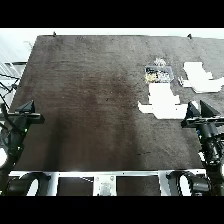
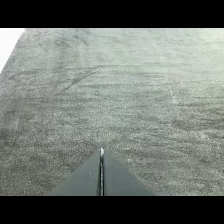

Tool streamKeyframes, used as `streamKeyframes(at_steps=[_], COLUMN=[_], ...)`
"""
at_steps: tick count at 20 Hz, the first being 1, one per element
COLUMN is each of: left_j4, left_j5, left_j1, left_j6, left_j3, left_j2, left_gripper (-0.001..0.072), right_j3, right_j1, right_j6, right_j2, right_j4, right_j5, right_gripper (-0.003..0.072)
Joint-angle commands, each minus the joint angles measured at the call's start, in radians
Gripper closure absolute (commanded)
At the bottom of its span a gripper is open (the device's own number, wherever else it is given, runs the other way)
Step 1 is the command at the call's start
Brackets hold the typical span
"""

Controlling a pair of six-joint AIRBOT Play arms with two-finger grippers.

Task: Fold the box and place the chain.

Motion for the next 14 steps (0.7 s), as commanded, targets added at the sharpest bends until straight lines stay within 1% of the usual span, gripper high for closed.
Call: streamKeyframes(at_steps=[1,2,3,4,6,8,9,11,13,14], left_j4=[0.000,0.000,0.000,0.000,0.000,0.000,0.000,0.000,0.000,0.000], left_j5=[0.000,0.000,0.000,0.000,0.000,0.000,0.000,0.000,0.000,0.000], left_j1=[0.001,0.001,0.001,0.001,0.001,0.001,0.001,0.001,0.001,0.001], left_j6=[0.000,0.000,0.000,0.000,0.000,0.000,0.000,0.000,0.000,0.000], left_j3=[0.000,0.000,0.000,0.000,0.000,0.000,0.000,0.000,0.000,0.000], left_j2=[0.000,0.000,0.000,0.000,0.000,0.000,0.000,0.000,0.000,0.000], left_gripper=[0.0689,0.0689,0.0689,0.0689,0.0689,0.0689,0.0689,0.0689,0.0689,0.0689], right_j3=[0.000,0.000,0.000,0.005,0.031,0.086,0.122,0.218,0.332,0.394], right_j1=[0.000,0.000,0.000,0.000,0.000,-0.001,-0.001,-0.013,-0.043,-0.071], right_j6=[0.000,0.001,0.002,0.002,0.032,0.050,0.050,0.059,0.121,0.148], right_j2=[0.001,0.001,0.001,0.001,-0.006,-0.054,-0.101,-0.246,-0.435,-0.539], right_j4=[0.000,0.000,0.014,0.032,0.033,0.033,0.033,0.033,0.032,0.027], right_j5=[0.000,0.000,0.000,0.000,-0.010,-0.041,-0.057,-0.064,-0.055,-0.019], right_gripper=[0.0282,0.0265,0.0207,0.0190,0.0192,0.0193,0.0194,0.0194,0.0195,0.0214])
